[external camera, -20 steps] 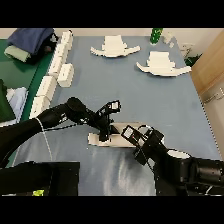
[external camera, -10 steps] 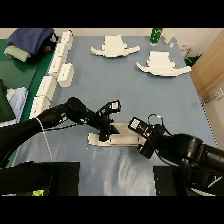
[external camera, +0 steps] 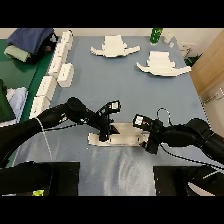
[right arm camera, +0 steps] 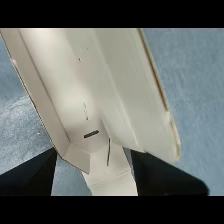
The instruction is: Fold the box.
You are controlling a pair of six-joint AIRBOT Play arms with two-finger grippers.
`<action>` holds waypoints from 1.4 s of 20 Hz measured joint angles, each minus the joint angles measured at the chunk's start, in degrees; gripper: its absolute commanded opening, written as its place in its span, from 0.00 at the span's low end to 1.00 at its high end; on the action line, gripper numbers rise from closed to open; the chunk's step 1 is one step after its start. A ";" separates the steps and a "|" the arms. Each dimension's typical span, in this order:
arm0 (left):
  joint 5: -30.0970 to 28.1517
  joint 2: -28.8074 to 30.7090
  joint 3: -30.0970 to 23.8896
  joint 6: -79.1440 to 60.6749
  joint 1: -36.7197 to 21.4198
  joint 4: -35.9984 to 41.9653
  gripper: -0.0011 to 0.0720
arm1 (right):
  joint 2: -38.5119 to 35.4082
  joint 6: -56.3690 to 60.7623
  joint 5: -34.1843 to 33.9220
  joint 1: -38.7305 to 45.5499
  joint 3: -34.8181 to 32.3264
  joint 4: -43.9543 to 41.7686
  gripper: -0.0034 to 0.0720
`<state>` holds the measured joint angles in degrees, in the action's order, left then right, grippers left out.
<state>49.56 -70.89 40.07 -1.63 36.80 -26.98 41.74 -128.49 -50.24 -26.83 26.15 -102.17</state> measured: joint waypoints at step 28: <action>-0.09 0.00 0.00 0.00 0.00 0.00 0.03 | 11.85 -39.91 0.20 13.22 -1.92 -21.86 0.98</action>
<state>49.47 -70.89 40.07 -1.63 36.80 -26.98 53.58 -168.40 -50.04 -13.61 24.23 -124.03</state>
